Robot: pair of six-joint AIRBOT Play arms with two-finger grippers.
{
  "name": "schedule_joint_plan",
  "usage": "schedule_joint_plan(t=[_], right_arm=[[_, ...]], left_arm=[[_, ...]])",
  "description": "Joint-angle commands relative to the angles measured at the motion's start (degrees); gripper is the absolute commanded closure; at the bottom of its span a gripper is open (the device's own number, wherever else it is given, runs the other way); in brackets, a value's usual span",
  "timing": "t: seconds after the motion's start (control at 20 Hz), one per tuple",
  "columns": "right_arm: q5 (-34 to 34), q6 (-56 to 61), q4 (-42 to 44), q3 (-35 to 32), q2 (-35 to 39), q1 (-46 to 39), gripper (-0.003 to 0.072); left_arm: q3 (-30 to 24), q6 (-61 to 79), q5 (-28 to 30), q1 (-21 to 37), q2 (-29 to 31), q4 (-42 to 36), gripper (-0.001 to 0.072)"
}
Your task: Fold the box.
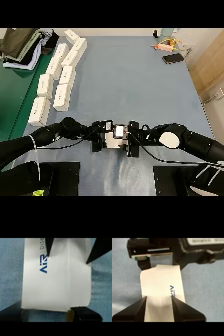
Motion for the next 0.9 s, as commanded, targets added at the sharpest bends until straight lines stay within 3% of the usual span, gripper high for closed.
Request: schedule_joint_plan(t=[0.0,0.25,0.4,0.85], right_arm=[[-3.45,-0.72,-6.4,0.02,-0.68,0.42,0.02],[-3.74,-0.72,-7.15,0.02,-0.72,0.42,0.0203],[-3.85,-0.72,-7.21,0.02,-0.59,0.44,0.0247],[-4.04,-0.72,-7.65,2.95,0.81,0.39,0.0247]], left_arm=[[0.0,0.02,0.0,0.02,0.0,0.02,0.0296],[0.0,0.02,0.0,0.02,0.0,0.02,0.0296],[0.0,0.02,0.02,0.02,0.0,0.02,0.0296],[0.0,0.0,0.02,0.02,0.0,0.02,0.0296]])
